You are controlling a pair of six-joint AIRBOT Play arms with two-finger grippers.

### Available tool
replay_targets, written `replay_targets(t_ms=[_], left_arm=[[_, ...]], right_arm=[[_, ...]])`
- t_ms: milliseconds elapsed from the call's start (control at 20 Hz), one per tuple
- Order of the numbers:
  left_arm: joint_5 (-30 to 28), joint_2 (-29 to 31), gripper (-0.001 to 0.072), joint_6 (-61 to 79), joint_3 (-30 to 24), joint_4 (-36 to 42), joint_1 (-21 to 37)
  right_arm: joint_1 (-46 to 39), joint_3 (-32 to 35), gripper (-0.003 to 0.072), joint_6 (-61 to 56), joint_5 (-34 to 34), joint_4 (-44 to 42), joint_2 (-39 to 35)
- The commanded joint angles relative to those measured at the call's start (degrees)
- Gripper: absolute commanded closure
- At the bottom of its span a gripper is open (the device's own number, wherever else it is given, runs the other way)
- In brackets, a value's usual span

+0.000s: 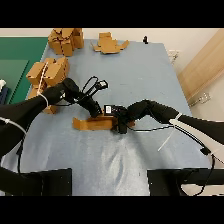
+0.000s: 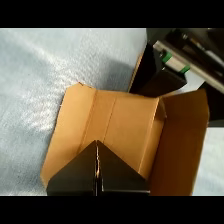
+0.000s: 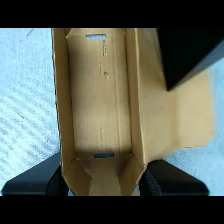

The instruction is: Fold the box.

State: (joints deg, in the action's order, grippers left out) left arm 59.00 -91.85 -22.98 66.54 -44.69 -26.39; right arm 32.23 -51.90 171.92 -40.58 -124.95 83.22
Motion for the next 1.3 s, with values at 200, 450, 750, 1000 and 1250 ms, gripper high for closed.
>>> replay_targets(t_ms=[200, 450, 750, 1000, 1250], left_arm=[[10.12, -0.92, 0.0703, -4.35, 12.07, -6.78, 2.23], [6.58, 18.40, 0.0703, 2.97, 3.78, -11.13, 6.12], [0.52, 31.45, 0.0304, 13.55, -23.28, -10.99, 7.23], [-8.59, 26.08, 0.0111, 15.54, -26.53, -10.47, 4.87], [-12.07, 21.97, 0.0114, 18.14, -25.73, -7.72, 1.49]], right_arm=[[0.02, -0.04, 0.0470, -0.02, -0.22, -0.02, 0.02], [0.02, -0.04, 0.0470, -0.02, -0.44, 0.00, 0.02], [0.02, -0.04, 0.0469, -0.02, -0.44, -0.02, 0.02], [0.02, -0.04, 0.0470, -1.07, -0.46, -0.04, 0.02], [0.04, -0.04, 0.0470, -1.11, -0.44, -0.04, 0.02]])
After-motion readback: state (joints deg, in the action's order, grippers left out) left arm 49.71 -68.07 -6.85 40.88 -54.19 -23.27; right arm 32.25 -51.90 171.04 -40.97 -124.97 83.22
